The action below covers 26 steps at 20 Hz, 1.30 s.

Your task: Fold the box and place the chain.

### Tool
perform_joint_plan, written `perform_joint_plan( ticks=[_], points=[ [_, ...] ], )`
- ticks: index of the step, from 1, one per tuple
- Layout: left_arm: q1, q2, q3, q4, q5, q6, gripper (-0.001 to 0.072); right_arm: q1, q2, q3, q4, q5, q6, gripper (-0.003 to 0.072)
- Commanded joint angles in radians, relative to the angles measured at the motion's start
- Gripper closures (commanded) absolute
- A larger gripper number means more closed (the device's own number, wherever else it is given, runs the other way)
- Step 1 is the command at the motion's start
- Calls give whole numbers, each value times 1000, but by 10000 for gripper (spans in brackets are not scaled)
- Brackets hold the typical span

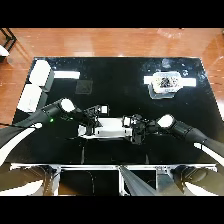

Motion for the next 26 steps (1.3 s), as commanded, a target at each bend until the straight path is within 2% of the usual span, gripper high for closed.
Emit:
perform_joint_plan(
  ticks=[1, 3, 5, 14, 16, 19, 21, 24, 25, 26],
  points=[
    [0, 0, 0, 0, 0, 1, 688, 0, -1, 0, -5, -7, 0, -8],
    [0, 0, 0, 0, 0, 1, 688, 0, -1, 0, -6, -7, 0, -7],
    [0, 0, 0, 0, 0, 1, 688, 0, -1, 0, -7, -6, 0, 109],
    [0, 0, 0, 0, 0, 1, 687, 0, -1, 0, -6, -6, 0, 118],
    [0, 0, 0, 0, 0, 1, 687, 0, -1, 0, -6, -6, 0, 229],
    [0, 0, 0, 0, 0, 1, 683, 0, -1, 0, -6, -6, 0, 229],
    [0, 0, 0, 0, -2, 0, 503, 0, -1, 0, -6, -6, 0, 229],
    [0, 5, 0, 0, -20, 0, 464, 0, -1, 0, -6, -6, 0, 229],
    [0, 9, 3, 1, -20, -3, 308, 0, -1, 0, -7, -6, 0, 229],
    [0, 12, 6, 0, -18, -24, 206, 0, -1, 0, -7, -6, 0, 229]
  ],
)
